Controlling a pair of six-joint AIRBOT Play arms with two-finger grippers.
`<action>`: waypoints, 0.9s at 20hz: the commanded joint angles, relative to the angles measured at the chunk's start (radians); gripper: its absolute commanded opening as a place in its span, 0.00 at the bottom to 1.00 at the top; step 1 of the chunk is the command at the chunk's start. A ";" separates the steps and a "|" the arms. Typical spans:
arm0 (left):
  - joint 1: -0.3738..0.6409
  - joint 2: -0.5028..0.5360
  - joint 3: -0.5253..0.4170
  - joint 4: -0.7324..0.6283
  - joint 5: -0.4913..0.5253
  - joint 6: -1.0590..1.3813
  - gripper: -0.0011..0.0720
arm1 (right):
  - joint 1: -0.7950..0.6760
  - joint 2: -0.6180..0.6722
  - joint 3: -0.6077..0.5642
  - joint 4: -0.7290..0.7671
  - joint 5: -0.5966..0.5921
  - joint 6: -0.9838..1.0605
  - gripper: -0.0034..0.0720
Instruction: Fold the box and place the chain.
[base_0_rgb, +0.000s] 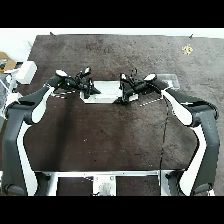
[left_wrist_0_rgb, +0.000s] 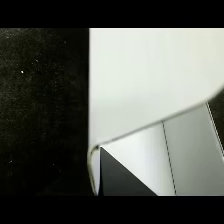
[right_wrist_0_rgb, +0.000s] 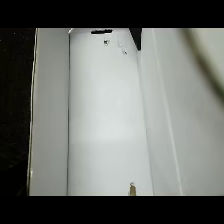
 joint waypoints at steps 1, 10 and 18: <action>0.000 0.000 0.000 0.000 0.002 0.000 0.03 | 0.001 -0.002 0.000 -0.005 -0.002 0.002 0.80; 0.000 0.000 0.000 0.000 0.002 0.000 0.03 | 0.001 -0.002 0.000 -0.049 -0.021 0.002 0.79; 0.000 0.000 0.000 0.000 0.002 0.000 0.03 | 0.001 -0.002 0.000 -0.049 -0.020 0.002 0.61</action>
